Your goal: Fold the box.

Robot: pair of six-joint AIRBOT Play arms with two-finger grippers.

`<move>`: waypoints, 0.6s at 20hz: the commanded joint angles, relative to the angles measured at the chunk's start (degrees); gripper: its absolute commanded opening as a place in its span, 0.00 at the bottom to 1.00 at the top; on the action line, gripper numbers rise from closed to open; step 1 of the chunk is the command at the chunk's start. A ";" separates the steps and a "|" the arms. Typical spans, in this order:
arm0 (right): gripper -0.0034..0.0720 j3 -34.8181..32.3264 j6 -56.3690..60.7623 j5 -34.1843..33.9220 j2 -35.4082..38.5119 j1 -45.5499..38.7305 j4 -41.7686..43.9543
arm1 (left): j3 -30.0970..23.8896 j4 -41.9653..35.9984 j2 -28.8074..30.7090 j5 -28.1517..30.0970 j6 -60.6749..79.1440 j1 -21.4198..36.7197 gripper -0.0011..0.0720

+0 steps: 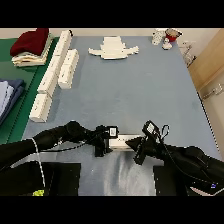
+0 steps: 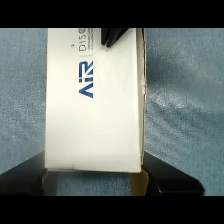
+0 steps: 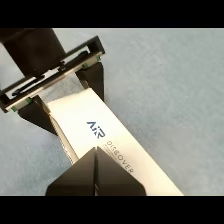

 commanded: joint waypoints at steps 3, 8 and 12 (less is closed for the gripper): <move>0.07 -2.54 2.47 1.73 -2.36 1.25 0.50 | -0.02 0.00 0.04 0.00 0.00 0.02 0.62; 0.07 -3.56 4.11 1.84 -2.38 2.19 0.37 | -0.02 0.00 0.04 0.00 0.00 0.02 0.62; 0.07 -3.93 4.11 1.81 -2.38 2.19 0.24 | -0.02 0.00 0.04 0.00 -0.02 0.02 0.62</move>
